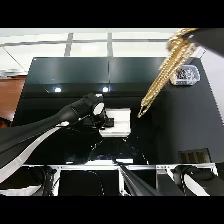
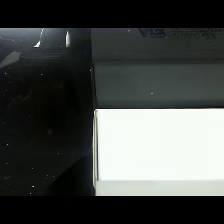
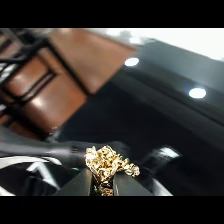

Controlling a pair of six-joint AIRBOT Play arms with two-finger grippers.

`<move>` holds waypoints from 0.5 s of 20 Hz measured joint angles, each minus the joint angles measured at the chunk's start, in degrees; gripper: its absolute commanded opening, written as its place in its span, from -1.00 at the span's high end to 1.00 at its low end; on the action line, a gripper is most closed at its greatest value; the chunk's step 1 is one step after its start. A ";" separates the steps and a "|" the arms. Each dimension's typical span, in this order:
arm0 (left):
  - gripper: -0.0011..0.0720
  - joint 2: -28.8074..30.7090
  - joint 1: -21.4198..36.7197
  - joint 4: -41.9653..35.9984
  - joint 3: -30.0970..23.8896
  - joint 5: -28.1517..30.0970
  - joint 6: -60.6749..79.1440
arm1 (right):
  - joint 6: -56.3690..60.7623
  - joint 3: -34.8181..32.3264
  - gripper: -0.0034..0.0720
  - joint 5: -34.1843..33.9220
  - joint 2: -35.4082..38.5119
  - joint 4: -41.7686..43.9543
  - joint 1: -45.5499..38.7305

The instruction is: Fold the box and place the chain.

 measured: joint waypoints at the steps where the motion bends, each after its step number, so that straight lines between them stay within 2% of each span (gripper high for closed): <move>1: 0.89 0.00 0.00 0.00 0.00 0.00 0.00 | 0.00 -0.22 0.88 -0.81 -0.26 0.31 1.46; 6: 0.89 0.00 0.00 0.00 0.00 0.00 0.00 | -0.15 -1.75 0.88 -4.46 -2.58 0.52 7.45; 10: 0.89 0.00 0.00 0.00 0.00 0.00 0.00 | -0.20 -5.92 0.88 -7.19 -3.91 -1.07 11.30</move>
